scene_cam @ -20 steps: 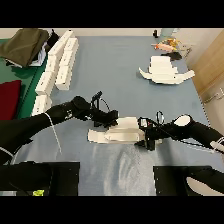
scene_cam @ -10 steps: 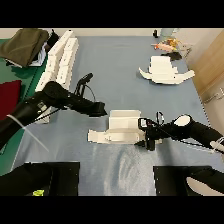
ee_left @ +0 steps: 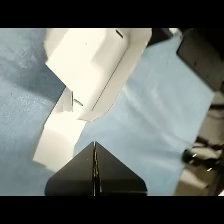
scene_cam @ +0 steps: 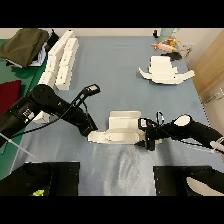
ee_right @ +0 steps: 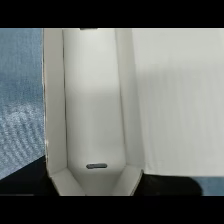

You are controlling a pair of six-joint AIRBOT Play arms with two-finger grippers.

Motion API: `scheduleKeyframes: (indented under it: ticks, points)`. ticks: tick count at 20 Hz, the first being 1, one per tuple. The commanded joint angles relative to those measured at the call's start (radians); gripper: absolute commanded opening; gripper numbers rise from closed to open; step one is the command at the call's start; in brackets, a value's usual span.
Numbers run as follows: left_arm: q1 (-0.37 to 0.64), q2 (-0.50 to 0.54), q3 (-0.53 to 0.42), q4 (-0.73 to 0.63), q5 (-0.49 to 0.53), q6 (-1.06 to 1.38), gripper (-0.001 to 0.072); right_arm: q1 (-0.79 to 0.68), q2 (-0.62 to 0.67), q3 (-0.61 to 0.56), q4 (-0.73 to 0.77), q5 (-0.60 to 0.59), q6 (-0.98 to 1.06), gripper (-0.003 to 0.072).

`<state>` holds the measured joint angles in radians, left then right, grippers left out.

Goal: Fold the box.

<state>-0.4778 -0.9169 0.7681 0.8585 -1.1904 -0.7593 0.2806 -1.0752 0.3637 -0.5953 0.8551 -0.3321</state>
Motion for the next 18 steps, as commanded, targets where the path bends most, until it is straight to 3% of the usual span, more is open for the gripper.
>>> scheduleKeyframes:
  ticks: [1,2,3,5,9,18]
  points:
    - [0.027,0.018,-0.090,-0.004,0.026,0.360,0.0116,0.000,0.000,0.001,0.000,0.000,0.000,0.0519]
    - [0.050,0.018,-0.130,-0.039,0.094,0.438,0.0487,-0.001,0.000,0.001,0.000,0.000,0.000,0.0519]
    - [0.071,0.018,-0.169,-0.086,0.180,0.472,0.0694,0.000,0.000,0.001,0.001,0.000,0.000,0.0519]
    - [0.081,0.018,-0.214,-0.153,0.272,0.544,0.0695,-0.001,0.000,0.001,0.000,0.000,0.000,0.0519]
    - [0.039,-0.007,-0.250,-0.212,0.303,0.802,0.0694,-0.001,0.000,0.001,0.001,0.000,0.000,0.0519]
    - [-0.109,-0.160,-0.252,-0.253,0.418,0.861,0.0694,-0.001,0.000,0.001,0.000,0.000,0.000,0.0519]
